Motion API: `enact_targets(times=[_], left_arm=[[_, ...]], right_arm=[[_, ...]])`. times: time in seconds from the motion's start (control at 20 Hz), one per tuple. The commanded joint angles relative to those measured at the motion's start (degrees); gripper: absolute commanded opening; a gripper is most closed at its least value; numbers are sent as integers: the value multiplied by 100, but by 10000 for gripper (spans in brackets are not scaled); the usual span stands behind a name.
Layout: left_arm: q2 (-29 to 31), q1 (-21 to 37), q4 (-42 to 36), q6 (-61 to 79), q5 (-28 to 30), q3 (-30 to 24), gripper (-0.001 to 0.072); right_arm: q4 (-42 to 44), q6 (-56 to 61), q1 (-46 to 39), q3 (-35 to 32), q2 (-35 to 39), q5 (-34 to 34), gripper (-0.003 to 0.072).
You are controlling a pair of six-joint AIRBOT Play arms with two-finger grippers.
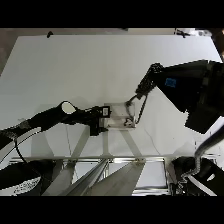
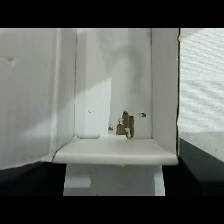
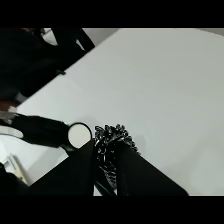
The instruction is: Fold the box and place the chain.
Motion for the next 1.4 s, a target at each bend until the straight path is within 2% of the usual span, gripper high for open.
enact_targets(times=[0.0,0.2,0.5,0.75,0.9,1.1,1.35], left_arm=[[4,0,2,0,0,2,224],[4,0,2,0,0,2,224],[4,0,2,0,0,2,224],[4,0,2,0,2,2,224],[4,0,2,0,0,2,224],[4,0,2,0,2,2,224],[4,0,0,0,0,2,224]], right_arm=[[44,103,98,7,-33,-68,6],[-105,291,98,-44,-457,1047,6],[-227,155,98,-494,-1128,1137,6],[-404,291,98,-1086,-1174,1375,6],[-391,345,98,-1622,-1174,1193,6],[-363,448,98,-2247,-1213,625,7],[-114,479,101,-2588,-1674,352,8]])
